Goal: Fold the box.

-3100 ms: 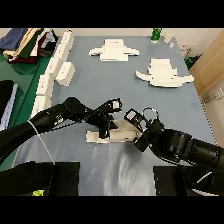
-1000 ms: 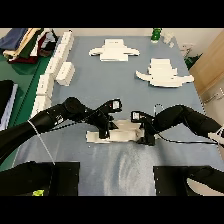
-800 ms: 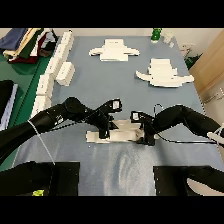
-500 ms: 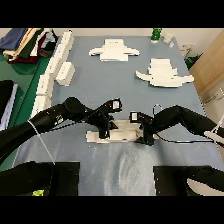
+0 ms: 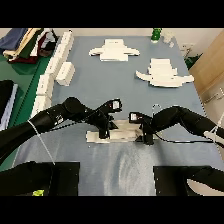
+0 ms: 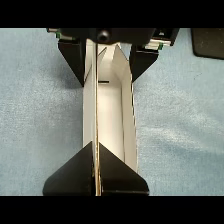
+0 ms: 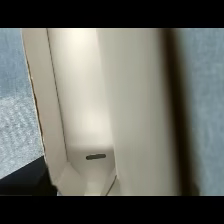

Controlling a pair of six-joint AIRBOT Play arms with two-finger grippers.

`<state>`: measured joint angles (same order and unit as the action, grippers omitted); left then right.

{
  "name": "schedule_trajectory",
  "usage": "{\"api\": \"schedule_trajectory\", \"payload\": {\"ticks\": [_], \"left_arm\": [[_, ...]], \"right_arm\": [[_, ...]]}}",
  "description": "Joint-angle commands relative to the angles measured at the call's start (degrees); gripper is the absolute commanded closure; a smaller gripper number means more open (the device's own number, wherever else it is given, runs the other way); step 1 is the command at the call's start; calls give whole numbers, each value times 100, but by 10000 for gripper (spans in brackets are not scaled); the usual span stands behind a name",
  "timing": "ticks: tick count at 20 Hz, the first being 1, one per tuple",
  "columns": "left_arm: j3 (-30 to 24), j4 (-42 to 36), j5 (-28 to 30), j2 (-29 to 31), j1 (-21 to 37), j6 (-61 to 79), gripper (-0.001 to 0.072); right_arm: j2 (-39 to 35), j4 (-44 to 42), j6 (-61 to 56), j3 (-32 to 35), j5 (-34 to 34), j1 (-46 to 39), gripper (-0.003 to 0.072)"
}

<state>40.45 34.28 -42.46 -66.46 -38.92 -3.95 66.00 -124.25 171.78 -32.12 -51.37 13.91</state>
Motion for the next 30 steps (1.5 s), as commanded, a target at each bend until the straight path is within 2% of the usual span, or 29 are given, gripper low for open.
{"api": "schedule_trajectory", "payload": {"ticks": [1,5,11,17,23,24,25,28,30], "left_arm": [[4,2,0,-2,-4,0,694],[4,2,2,-2,-4,0,694],[4,2,2,-2,-4,0,694],[4,2,0,-2,-4,0,694],[4,2,2,-2,-4,0,694],[4,2,2,-2,-4,0,694],[4,2,2,-2,-4,0,694],[4,2,2,-2,-4,0,694],[4,2,2,-2,-2,0,694]], "right_arm": [[-79,85,13,4,-57,13,93],[-422,72,11,4,-57,7,86],[-533,-85,11,7,-42,2,86],[-525,-236,15,494,597,2,85],[-535,-262,15,535,608,2,88],[-533,-262,15,535,590,2,125],[-533,-260,15,540,579,2,194],[-535,-240,15,540,575,2,214],[-535,-243,13,540,573,4,288]]}}
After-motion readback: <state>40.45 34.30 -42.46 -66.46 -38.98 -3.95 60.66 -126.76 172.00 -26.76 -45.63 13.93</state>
